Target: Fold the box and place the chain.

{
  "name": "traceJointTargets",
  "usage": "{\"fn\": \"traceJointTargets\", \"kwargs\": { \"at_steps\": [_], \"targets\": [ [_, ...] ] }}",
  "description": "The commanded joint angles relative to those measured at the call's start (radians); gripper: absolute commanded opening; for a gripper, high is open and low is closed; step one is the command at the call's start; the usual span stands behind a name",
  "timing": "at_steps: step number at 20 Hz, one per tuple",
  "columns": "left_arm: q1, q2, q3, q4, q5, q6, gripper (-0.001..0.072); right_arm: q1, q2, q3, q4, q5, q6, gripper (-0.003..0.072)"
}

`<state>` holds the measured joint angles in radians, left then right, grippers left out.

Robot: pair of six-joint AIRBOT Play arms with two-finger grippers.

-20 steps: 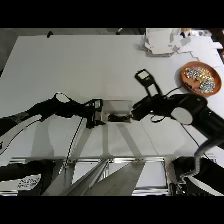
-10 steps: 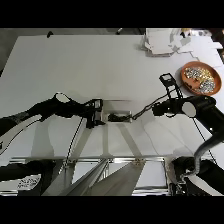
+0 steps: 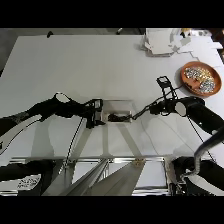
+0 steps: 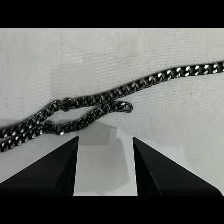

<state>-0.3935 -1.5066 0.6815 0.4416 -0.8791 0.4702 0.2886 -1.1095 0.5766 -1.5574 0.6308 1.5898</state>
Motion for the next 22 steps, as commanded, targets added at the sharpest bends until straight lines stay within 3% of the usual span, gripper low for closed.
{"fn": "traceJointTargets", "kwargs": {
  "at_steps": [1, 6, 11, 20, 21, 22],
  "targets": [
    [-0.001, 0.001, -0.001, 0.0, 0.0, 0.0, 0.0204, -0.001, -0.006, -0.001, 0.018, -0.048, 0.0, 0.0359],
    [-0.001, 0.001, -0.001, 0.0, 0.0, 0.0, 0.0204, 0.033, -0.008, 0.003, 0.017, -0.074, 0.002, 0.0353],
    [-0.001, 0.001, -0.001, 0.0, 0.0, 0.0, 0.0204, 0.041, -0.102, 0.042, 0.016, -0.019, 0.015, 0.0339],
    [-0.001, 0.001, -0.001, 0.0, 0.0, 0.0, 0.0204, 0.04, -0.14, 0.063, 0.006, 0.02, 0.034, 0.0299],
    [-0.001, 0.001, -0.001, 0.0, 0.0, 0.0, 0.0204, 0.04, -0.15, 0.063, 0.006, 0.026, 0.034, 0.0272],
    [-0.001, 0.001, -0.001, 0.0, 0.0, 0.0, 0.0204, 0.041, -0.156, 0.063, 0.006, 0.029, 0.033, 0.0194]
  ]
}}
